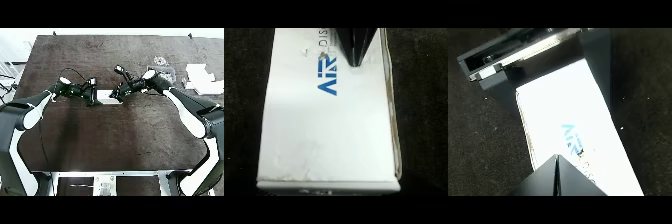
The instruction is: Fold the box and place the chain.
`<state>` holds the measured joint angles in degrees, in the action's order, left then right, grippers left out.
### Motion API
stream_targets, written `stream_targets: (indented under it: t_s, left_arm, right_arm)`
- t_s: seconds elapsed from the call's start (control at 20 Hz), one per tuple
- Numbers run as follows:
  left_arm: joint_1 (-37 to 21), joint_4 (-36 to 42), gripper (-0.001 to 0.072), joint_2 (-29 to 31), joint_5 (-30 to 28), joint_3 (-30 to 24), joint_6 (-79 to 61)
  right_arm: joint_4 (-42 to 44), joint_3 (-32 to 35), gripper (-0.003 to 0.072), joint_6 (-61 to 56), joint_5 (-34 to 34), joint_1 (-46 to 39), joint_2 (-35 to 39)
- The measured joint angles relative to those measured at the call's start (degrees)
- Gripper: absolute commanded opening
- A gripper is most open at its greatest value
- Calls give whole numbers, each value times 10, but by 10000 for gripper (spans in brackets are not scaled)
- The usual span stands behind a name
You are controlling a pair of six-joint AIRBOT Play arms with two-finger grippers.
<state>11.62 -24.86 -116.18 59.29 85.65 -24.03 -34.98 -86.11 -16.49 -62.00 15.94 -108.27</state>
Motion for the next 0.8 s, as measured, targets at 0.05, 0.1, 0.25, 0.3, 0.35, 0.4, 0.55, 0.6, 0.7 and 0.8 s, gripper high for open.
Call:
stream_targets:
  t_s: [0.05,0.1,0.25,0.3,0.35,0.4,0.55,0.6,0.7,0.8]
  left_arm:
    - [0,0,421,0,0,0,0]
    - [0,0,422,0,0,0,0]
    - [0,0,421,0,0,0,0]
    - [0,0,421,0,1,0,0]
    - [0,0,421,0,3,0,0]
    - [0,1,422,0,2,0,0]
    - [0,0,422,0,2,0,0]
    - [0,0,422,0,2,0,0]
    - [0,0,421,0,2,0,0]
    - [0,0,422,0,1,0,0]
  right_arm:
    - [-3,0,2,-4,0,0,-2]
    - [-4,0,2,-7,0,0,-3]
    - [-6,2,1,-11,1,0,2]
    - [-7,2,1,-11,1,1,10]
    - [-5,3,1,-11,0,1,22]
    - [7,2,1,-11,1,0,38]
    - [24,3,0,-22,-2,0,99]
    - [29,7,0,-30,-1,-1,126]
    - [33,27,-1,-53,3,-3,185]
    - [21,69,0,-82,33,-5,257]
